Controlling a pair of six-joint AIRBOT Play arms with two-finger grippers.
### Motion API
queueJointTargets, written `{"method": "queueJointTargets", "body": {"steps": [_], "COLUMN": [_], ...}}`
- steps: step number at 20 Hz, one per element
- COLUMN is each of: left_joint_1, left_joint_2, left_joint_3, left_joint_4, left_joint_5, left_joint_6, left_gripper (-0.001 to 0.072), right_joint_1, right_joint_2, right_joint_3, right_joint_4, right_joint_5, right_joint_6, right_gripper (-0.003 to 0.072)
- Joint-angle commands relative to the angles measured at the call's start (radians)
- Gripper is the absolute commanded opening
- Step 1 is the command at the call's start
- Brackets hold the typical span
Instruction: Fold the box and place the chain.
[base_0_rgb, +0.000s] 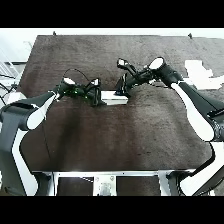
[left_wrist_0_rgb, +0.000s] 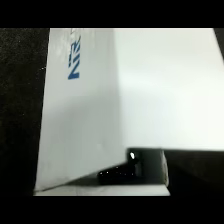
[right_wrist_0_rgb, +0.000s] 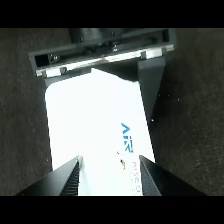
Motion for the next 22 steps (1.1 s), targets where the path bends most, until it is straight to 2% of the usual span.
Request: {"method": "queueJointTargets", "body": {"steps": [1,6,10,13,17,22], "left_joint_1": [0.001,0.001,0.001,0.001,0.001,0.001], "left_joint_2": [0.000,0.000,0.000,0.000,0.000,0.000], "left_joint_3": [0.000,0.000,0.000,0.000,0.000,0.000], "left_joint_4": [0.000,0.000,0.000,0.000,0.000,0.000], "left_joint_5": [0.000,0.000,0.000,0.000,0.000,0.000], "left_joint_6": [0.000,0.000,0.000,0.000,0.000,0.000], "left_gripper": [0.0421,0.0421,0.0421,0.0421,0.0421,0.0421], "right_joint_1": [-0.004,-0.013,-0.020,-0.039,-0.047,-0.018], "right_joint_2": [-0.005,-0.005,0.018,0.082,0.117,0.077], "right_joint_3": [-0.002,-0.002,-0.008,-0.073,-0.153,-0.161], "right_joint_4": [-0.034,-0.034,-0.029,-0.001,0.085,0.109], "right_joint_5": [0.011,-0.033,0.013,0.020,-0.062,-0.124], "right_joint_6": [0.000,0.000,0.000,-0.025,-0.111,-0.159], "right_gripper": [0.0456,0.0433,0.0432,0.0419,0.0423,0.0422]}}
